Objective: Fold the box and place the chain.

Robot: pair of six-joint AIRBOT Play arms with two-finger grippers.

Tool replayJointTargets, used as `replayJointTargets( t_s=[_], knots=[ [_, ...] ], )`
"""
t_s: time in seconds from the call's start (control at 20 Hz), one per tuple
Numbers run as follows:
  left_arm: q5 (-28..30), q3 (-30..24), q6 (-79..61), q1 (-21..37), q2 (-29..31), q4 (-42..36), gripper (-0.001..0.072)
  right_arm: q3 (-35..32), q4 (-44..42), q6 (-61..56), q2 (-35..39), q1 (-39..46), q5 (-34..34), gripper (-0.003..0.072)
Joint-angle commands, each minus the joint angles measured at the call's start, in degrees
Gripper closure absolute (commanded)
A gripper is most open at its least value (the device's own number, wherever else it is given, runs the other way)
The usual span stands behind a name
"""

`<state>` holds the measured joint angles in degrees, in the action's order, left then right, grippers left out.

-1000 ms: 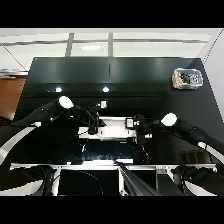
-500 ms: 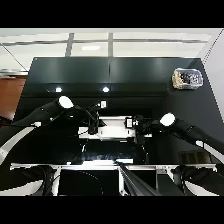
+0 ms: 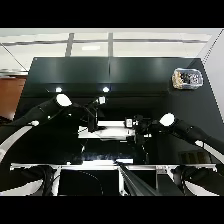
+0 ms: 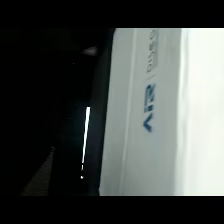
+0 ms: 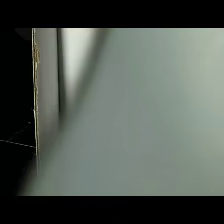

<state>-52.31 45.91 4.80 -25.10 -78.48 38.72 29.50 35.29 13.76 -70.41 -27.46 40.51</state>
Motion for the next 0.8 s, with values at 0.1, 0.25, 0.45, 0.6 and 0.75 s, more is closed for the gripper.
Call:
replayJointTargets(
  t_s=[0.1, 0.25, 0.45, 0.6, 0.75],
  knots=[
    [-4.81, 2.40, 19.54, 3.52, 6.73, 14.78, 0.0076, -0.04, 0.07, -0.04, -0.04, -0.04, -0.09, 0.0219],
    [-9.11, 2.47, 33.59, 6.29, 13.22, 24.65, 0.0183, -0.04, 0.07, -0.04, -0.04, -0.04, -0.09, 0.0219],
    [-22.08, 1.09, 43.71, 9.09, 18.27, 21.77, 0.0681, -0.04, 0.07, -0.04, -0.04, -0.04, -0.09, 0.0219],
    [-19.71, -7.91, 40.63, 7.23, 22.77, 5.16, 0.0681, -0.04, 0.07, -0.04, -0.04, -0.04, -0.09, 0.0219],
    [-11.23, -16.26, 27.28, 4.39, 24.46, -18.91, 0.0680, -0.04, 0.07, -0.04, -0.04, -0.04, -0.09, 0.0219]
  ],
)
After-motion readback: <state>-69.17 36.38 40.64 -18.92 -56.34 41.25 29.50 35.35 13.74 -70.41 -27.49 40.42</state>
